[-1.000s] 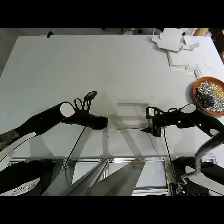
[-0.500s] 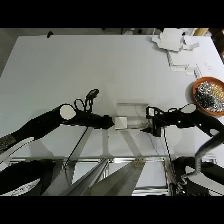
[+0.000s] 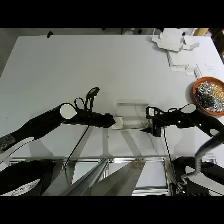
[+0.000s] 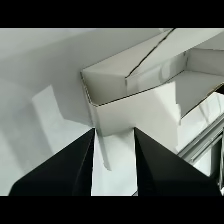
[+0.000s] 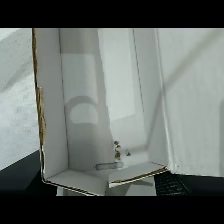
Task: Fold the box and place the chain.
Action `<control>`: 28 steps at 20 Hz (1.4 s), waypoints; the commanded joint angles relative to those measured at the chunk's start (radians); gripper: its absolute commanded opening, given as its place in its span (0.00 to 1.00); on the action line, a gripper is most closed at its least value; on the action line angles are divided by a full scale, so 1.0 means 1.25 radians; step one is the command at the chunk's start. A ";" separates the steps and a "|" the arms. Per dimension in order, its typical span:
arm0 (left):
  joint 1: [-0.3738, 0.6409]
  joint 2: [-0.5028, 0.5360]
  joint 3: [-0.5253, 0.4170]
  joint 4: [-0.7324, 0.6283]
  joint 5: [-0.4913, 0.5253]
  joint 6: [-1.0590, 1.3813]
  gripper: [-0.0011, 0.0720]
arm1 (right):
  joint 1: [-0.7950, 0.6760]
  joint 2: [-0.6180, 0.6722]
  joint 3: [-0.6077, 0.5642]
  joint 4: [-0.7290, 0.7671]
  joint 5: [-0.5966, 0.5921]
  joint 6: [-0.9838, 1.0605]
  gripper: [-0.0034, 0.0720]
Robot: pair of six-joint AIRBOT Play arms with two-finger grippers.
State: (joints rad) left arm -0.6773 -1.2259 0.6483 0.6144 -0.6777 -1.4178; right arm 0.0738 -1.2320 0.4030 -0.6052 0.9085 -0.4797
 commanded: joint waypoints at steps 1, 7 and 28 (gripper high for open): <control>-0.005 0.000 0.011 0.002 0.001 0.002 0.40 | 0.000 0.000 0.000 0.000 0.000 0.000 0.74; -0.026 -0.008 0.011 0.006 0.010 0.002 0.40 | 0.000 0.000 0.000 0.000 0.000 0.000 0.74; -0.118 -0.122 0.205 0.345 -0.052 -0.385 0.50 | 0.000 0.000 0.000 0.000 0.000 0.000 0.74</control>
State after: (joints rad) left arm -0.8093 -1.3521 0.8497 0.9512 -0.6968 -1.7859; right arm 0.0738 -1.2320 0.4030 -0.6052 0.9085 -0.4797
